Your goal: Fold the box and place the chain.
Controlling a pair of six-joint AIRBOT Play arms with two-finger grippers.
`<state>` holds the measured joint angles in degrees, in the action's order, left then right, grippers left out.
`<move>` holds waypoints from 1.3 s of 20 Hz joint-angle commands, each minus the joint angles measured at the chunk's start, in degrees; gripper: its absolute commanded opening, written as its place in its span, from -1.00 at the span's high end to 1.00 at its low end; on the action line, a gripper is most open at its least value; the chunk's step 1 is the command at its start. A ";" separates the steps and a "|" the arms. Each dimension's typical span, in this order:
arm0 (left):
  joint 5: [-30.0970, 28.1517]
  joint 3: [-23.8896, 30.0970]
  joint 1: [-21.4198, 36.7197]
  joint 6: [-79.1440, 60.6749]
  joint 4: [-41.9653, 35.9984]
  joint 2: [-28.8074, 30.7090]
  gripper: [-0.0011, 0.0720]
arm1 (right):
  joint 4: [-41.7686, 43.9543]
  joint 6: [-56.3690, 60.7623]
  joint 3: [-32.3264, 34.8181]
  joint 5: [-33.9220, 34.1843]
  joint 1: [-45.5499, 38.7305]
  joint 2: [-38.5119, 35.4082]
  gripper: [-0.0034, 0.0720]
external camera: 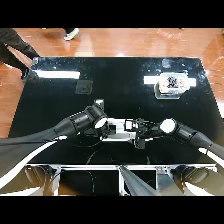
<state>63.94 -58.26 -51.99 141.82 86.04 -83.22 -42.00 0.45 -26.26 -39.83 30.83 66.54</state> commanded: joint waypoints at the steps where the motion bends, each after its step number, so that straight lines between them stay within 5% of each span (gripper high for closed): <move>1: -0.20 -0.02 0.00 0.02 -0.07 -0.02 0.49 | 0.02 0.02 0.02 -0.02 0.00 0.02 0.71; 3: -0.20 -0.02 0.00 0.02 -0.07 -0.02 0.86 | 0.02 0.02 0.02 -0.02 0.00 0.02 0.71; 9: 0.59 -0.13 0.02 -1.09 0.20 0.00 0.90 | 0.17 1.49 0.02 -0.42 -0.02 0.02 0.66; 11: 1.53 -0.13 0.07 -1.27 0.72 0.04 0.90 | 0.17 4.17 -0.17 0.17 0.00 -0.35 -1.00; 21: 0.79 0.26 4.76 -3.74 6.34 3.67 0.90 | -12.02 16.15 -2.69 -4.50 -0.09 -9.88 -0.98; 26: -2.95 2.43 5.25 -7.61 6.32 3.32 0.90 | -11.19 10.10 -2.67 3.56 0.00 -9.66 -0.98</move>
<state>62.59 -56.88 -47.24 136.92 92.12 -79.77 -53.08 13.63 -28.84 -40.77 30.76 57.14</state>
